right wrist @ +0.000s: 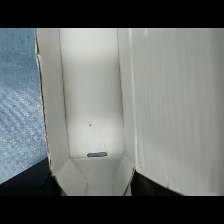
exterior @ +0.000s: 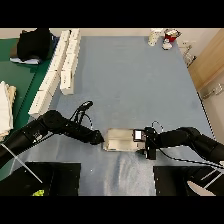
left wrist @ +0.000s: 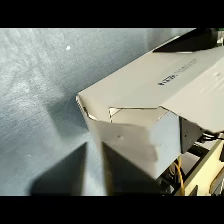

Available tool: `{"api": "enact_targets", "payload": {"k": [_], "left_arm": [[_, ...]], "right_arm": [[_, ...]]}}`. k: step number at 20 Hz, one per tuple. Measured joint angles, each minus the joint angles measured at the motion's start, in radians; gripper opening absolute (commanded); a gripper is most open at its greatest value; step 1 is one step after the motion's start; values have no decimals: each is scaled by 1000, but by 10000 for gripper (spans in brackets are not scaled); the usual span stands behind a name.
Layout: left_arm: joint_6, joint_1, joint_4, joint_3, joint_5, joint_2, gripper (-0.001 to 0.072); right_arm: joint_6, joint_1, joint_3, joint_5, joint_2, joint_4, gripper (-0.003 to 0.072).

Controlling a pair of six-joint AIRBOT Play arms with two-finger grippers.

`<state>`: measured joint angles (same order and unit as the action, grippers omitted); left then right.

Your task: Fold the box.

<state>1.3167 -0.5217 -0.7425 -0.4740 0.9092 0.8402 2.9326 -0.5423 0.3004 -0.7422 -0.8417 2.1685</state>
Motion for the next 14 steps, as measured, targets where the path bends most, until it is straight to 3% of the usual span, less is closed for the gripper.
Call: {"api": "enact_targets", "payload": {"k": [9,14], "left_arm": [[0,-4,39,-6,-18,4,523],[80,-82,27,-10,-73,8,523]], "right_arm": [[0,0,0,0,0,0,510],[0,0,0,0,0,0,510]]}}
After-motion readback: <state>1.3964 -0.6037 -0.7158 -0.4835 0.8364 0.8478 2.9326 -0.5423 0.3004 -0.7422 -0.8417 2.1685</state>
